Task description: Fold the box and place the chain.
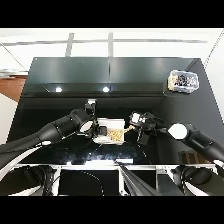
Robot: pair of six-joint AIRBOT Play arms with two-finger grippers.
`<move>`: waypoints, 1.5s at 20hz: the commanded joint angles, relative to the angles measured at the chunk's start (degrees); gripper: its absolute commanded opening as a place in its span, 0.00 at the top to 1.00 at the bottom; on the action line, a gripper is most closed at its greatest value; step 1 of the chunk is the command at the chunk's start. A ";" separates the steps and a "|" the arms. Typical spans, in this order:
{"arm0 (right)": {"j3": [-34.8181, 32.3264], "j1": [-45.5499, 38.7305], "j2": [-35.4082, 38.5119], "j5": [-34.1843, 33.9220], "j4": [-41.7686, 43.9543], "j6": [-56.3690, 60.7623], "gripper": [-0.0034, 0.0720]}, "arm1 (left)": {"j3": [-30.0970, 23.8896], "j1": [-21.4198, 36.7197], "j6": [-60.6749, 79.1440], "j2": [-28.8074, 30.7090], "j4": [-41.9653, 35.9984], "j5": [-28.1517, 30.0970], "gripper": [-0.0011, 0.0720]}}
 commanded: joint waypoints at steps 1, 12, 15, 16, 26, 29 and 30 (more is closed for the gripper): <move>2.99 -0.61 6.67 6.38 0.02 7.61 0.90 | 0.04 0.00 -0.07 0.00 0.00 0.02 0.94; 7.52 6.51 2.27 4.31 27.82 10.03 0.90 | 0.04 0.00 -0.07 0.00 0.00 0.04 0.94; 7.52 6.45 -0.11 4.00 24.13 12.85 0.63 | 0.04 0.00 -0.07 0.02 0.00 0.02 0.94; 7.52 6.34 -0.09 4.15 21.57 13.90 0.50 | 0.04 0.00 -0.07 0.02 0.00 0.02 0.94; 7.54 -15.87 4.02 24.68 17.25 20.20 0.38 | 0.37 0.00 -2.51 0.04 0.00 0.63 0.71; 7.54 -19.15 4.02 25.09 17.29 20.52 0.38 | 2.93 0.00 -2.14 0.11 0.15 -2.64 0.15; 7.54 -19.41 4.02 25.05 17.29 20.52 0.38 | 4.28 0.00 -1.16 0.31 0.46 -4.50 0.15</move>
